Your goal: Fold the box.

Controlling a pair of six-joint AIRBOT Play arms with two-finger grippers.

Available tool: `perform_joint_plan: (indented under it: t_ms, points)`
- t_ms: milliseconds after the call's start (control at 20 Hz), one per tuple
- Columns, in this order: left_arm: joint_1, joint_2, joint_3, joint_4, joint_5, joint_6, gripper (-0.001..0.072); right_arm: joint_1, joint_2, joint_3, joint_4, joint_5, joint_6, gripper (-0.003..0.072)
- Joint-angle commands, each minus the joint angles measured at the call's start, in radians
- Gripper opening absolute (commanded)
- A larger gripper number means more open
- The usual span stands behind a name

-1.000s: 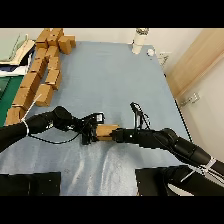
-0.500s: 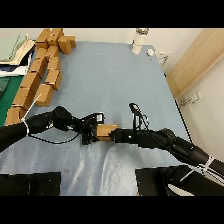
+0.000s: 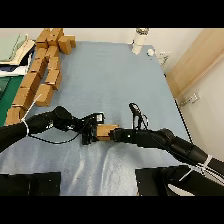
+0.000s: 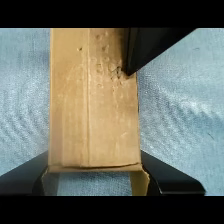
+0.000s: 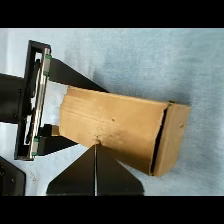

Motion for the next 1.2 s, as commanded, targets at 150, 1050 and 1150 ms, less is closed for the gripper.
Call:
perform_joint_plan:
  t_ms: [150,1050,1150]
  points:
    - [0.000,0.000,0.000,0.000,0.000,0.000,0.0404,0.001,-0.019,-0.001,0.000,-0.005,0.000,0.0003]
    - [0.000,0.000,0.000,0.000,0.000,0.000,0.0404,-0.002,0.058,0.020,-0.042,-0.005,0.003,0.0004]
    - [0.000,0.000,0.000,0.000,0.000,0.000,0.0403,-0.002,0.058,0.020,-0.056,-0.004,0.003,0.0004]
